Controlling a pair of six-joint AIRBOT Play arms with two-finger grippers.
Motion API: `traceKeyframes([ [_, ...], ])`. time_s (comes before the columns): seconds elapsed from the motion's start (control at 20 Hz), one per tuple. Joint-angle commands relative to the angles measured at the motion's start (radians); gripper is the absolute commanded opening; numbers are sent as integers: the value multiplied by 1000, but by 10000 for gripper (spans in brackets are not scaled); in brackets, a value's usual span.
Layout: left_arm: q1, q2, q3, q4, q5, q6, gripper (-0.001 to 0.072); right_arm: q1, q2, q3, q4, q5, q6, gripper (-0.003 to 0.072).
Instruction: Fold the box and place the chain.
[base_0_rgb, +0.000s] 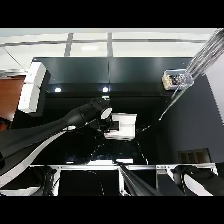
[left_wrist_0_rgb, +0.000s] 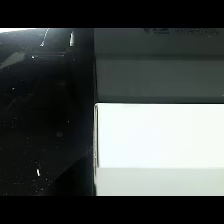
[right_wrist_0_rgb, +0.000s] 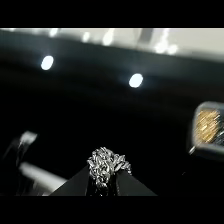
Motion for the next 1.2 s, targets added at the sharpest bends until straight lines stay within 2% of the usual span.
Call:
traceKeyframes([
  [0.0, 0, 0, 0, 0, 0, 0, 25, 81, 6, -122, 66, 141, -44, 14],
  [0.15, 0, 0, 0, 0, 0, 0, 25, 125, 6, -238, 123, 124, -61, 14],
  [0.55, 0, 0, 0, 0, 0, 0, 25, 145, 6, -521, 433, -82, -163, 14],
  [0.75, 0, 0, 0, 0, 0, 0, 25, 145, 6, -573, 477, -109, -182, 14],
  [1.15, 0, 0, 0, 0, 0, 0, 25, 195, 6, -597, 488, -175, -182, 14],
])
